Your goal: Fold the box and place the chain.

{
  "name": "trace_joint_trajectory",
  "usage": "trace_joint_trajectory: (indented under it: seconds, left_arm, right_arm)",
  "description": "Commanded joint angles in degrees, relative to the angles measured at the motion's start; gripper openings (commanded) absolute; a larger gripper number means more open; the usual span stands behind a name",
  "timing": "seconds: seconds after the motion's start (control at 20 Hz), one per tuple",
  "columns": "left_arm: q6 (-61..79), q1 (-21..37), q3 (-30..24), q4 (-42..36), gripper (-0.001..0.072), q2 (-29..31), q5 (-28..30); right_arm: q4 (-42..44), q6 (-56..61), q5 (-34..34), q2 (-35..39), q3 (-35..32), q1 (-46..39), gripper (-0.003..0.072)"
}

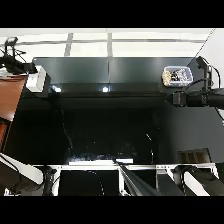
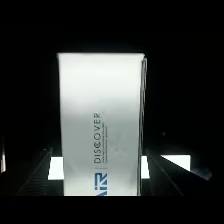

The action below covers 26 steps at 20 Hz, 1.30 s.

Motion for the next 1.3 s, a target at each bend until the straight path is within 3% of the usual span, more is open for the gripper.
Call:
trace_joint_trajectory:
  seconds: [0.0, 0.1, 0.15, 0.2, 0.25, 0.4, 0.45, 0.65, 0.75, 0.8, 0.9, 1.05, 1.25]
  left_arm:
    - [-3.96, -0.79, 14.21, 3.41, 0.0711, -0.57, -9.16]
    - [-4.96, -1.62, 17.79, -1.03, 0.0673, 3.34, -12.26]
    - [-4.96, -1.99, 16.2, -3.52, 0.0544, 6.56, -12.57]
    - [-4.94, -2.4, 12.72, -6.08, 0.0252, 10.86, -12.94]
    - [-4.87, -2.75, 7.96, -7.93, 0.0027, 15.3, -12.85]
    - [-8.2, -5.29, -10.36, -9.75, 0.0021, 29.16, -11.72]
    - [-8.15, -7.02, -19.02, -9.75, 0.002, 34.67, -8.74]
    - [-4.63, -15.96, -57.22, -7.76, 0.0021, 57.0, 10.88]
    - [-4.68, -18.86, -69.09, -6.45, 0.0021, 63.69, 14.95]
    - [-4.68, -19.37, -72.83, -6.32, 0.0021, 65.92, 15.61]
    - [-4.68, -19.15, -75.21, -6.29, 0.0022, 67.65, 15.3]
    - [-4.66, -18.97, -74.34, -6.32, 0.0024, 67.69, 16.5]
    - [-4.68, -18.99, -74.2, -6.56, 0.0024, 67.73, 13.84]
  right_arm:
    - [-0.02, 0.74, -1.66, 0.0, -0.02, 0.13, 0.0017]
    - [0.0, 0.76, -2.05, 0.0, -0.02, 0.13, 0.0017]
    - [0.0, 0.76, -1.9, 0.02, -0.02, 0.22, 0.0017]
    - [-0.09, 0.76, -1.49, 0.02, -0.02, 0.44, 0.0017]
    - [-0.26, 0.72, -0.94, 0.02, -0.11, 0.74, 0.0017]
    - [-5.49, 0.92, -2.03, 0.04, -0.42, 2.82, 0.0015]
    - [-6.19, 0.92, -4.66, 0.15, -1.29, 3.82, 0.0015]
    - [-11.1, -4.24, -27.56, 0.7, -8.94, 8.81, 0.0015]
    - [-14.27, -3.41, -37.05, 0.61, -12.44, 8.46, 0.0016]
    - [-14.64, -3.37, -39.3, 0.61, -13.4, 8.07, 0.0016]
    - [-14.78, -3.39, -39.17, 0.61, -13.7, 7.28, 0.0017]
    - [-14.53, -3.37, -38.45, 0.61, -13.68, 7.3, 0.0017]
    - [-14.53, -3.39, -38.42, 0.61, -13.68, 7.3, 0.0017]
